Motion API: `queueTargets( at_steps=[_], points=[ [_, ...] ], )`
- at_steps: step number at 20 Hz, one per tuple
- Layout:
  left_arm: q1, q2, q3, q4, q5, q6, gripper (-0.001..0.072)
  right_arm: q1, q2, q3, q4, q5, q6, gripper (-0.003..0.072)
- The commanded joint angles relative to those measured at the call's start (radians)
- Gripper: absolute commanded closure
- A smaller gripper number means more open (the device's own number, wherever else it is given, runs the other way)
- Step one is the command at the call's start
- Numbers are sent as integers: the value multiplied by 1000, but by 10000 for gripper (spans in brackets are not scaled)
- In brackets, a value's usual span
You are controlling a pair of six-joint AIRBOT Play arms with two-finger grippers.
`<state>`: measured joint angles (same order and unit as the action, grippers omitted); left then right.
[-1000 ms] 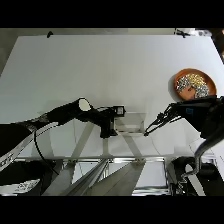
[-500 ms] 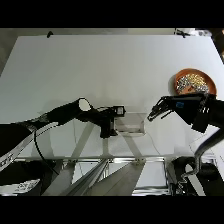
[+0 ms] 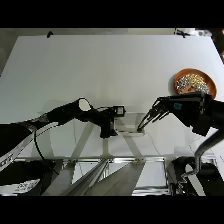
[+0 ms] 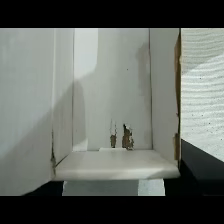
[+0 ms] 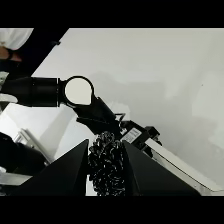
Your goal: Fold the box and place the chain.
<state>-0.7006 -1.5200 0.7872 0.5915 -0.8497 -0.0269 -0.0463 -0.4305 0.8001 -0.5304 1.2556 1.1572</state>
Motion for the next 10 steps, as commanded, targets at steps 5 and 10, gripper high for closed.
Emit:
queueTargets(
  at_steps=[5, 10],
  points=[
    [1, 1, 0, 0, 0, 0, 499, 136, -19, -158, 5, -194, -41, 677],
    [1, 1, 0, 0, 0, 0, 499, 345, -147, -171, -102, -304, -34, 677]
  ],
)
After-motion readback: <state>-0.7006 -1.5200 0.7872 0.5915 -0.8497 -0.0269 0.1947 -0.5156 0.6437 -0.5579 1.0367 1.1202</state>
